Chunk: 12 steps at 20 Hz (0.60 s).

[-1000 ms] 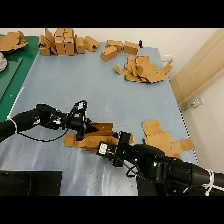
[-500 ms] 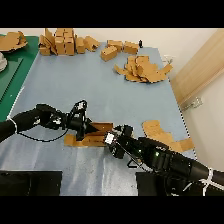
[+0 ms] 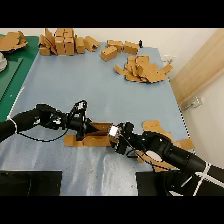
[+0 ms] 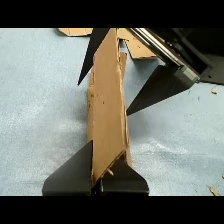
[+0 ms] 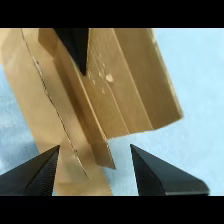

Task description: Fold the box.

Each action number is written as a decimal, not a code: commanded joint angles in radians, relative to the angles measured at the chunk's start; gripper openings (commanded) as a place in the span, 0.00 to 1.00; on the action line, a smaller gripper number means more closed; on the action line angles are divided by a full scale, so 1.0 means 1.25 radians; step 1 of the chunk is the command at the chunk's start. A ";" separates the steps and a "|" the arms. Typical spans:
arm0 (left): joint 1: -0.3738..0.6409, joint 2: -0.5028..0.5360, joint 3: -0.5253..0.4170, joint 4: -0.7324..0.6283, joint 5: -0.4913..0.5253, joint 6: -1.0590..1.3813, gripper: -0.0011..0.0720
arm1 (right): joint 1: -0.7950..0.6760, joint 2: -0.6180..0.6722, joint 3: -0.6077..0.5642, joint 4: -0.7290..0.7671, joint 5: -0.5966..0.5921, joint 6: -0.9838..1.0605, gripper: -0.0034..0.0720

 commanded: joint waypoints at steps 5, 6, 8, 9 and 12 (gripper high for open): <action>0.001 0.000 0.001 0.000 0.000 0.000 0.03 | -0.198 -0.120 0.105 0.602 0.246 -0.752 1.00; 0.001 0.000 0.001 0.000 0.000 0.000 0.03 | -0.216 -0.154 0.124 0.623 0.287 -0.793 1.00; 0.001 0.000 0.001 0.000 0.000 0.000 0.03 | -0.228 -0.208 0.143 0.646 0.322 -0.834 1.00; 0.001 0.000 0.001 0.000 0.000 0.000 0.03 | -0.228 -0.223 0.145 0.648 0.318 -0.836 1.00; 0.001 0.000 0.001 0.000 0.000 0.000 0.03 | -0.228 -0.233 0.146 0.644 0.309 -0.835 1.00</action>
